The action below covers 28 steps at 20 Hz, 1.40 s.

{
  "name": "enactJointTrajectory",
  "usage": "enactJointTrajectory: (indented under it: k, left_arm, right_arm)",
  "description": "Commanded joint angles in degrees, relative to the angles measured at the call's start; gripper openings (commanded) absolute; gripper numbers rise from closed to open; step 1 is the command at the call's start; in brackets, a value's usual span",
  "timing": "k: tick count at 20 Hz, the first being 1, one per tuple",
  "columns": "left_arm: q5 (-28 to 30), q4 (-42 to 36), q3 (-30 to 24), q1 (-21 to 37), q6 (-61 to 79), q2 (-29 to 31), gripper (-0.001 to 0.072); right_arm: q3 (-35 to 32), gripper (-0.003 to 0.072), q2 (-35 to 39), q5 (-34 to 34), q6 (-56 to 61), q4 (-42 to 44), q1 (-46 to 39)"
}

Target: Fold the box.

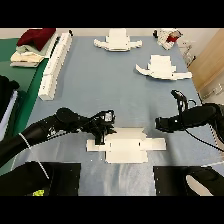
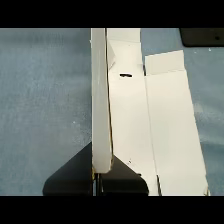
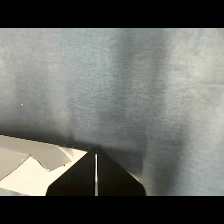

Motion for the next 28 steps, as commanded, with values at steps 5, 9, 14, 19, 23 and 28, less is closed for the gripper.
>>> enactJointTrajectory:
  k: [5,9,14,19,23,28]
  left_arm:
    - [0.6,3.6,2.9,0.0,1.9,-0.1,0.0014]
    - [0.3,3.6,2.8,0.0,1.0,-1.6,0.0015]
    - [-1.2,3.4,2.8,0.0,-0.6,-3.9,0.0014]
    - [-3.2,3.5,2.8,0.0,-2.7,-3.9,0.0014]
    - [-3.2,3.4,2.8,0.0,-3.4,-3.9,0.0014]
    - [-4.2,3.4,2.8,0.0,-3.6,-3.9,0.0014]
  right_arm:
    - [0.0,0.0013,0.0,2.6,0.0,0.0,0.1]
    - [0.0,0.0013,0.0,4.2,0.0,0.0,0.1]
    - [0.0,0.0012,0.0,4.3,0.0,0.0,0.1]
    - [0.0,0.0012,0.0,4.2,0.0,0.0,0.1]
    - [0.0,0.0012,0.0,4.0,0.0,0.0,0.1]
    - [0.0,0.0012,0.0,3.9,0.0,0.0,0.1]
